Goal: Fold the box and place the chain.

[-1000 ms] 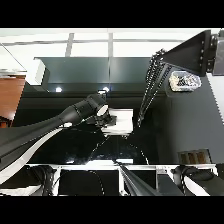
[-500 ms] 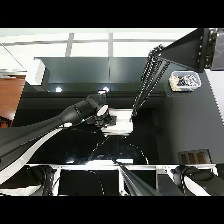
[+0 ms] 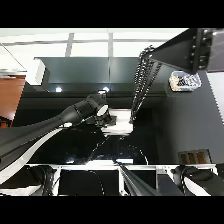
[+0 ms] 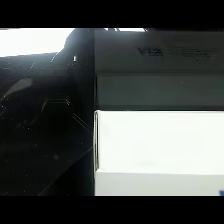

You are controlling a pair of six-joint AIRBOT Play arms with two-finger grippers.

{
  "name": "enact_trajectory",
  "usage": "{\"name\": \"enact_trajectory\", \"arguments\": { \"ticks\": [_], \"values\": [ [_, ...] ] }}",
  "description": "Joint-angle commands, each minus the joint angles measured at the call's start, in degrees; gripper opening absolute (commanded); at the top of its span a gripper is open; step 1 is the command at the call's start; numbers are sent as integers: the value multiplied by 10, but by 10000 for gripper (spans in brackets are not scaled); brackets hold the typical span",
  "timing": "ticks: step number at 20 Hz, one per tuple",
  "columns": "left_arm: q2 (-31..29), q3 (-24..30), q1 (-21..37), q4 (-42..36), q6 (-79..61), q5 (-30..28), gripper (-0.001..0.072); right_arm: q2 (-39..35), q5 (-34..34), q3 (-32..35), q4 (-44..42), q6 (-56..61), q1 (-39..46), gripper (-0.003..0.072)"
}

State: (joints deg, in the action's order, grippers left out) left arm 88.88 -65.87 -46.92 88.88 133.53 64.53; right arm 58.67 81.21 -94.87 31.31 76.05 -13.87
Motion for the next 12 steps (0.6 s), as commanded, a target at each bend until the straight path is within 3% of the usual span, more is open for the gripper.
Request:
{"name": "enact_trajectory", "arguments": {
  "ticks": [1, 5, 9, 12],
  "values": [
    [0, 0, 0, 0, 0, 0, 28, 15, -9, 0, 23, 3, -20, 8],
    [0, 0, 0, 0, 0, 0, 28, 23, 16, 2, 97, 18, -21, 9],
    [0, 0, 0, 0, 0, 0, 28, 23, 93, 7, 218, 39, -21, 9],
    [0, 0, 0, 0, 0, 0, 28, 23, 80, 43, 221, 43, -23, 9]
  ]
}}
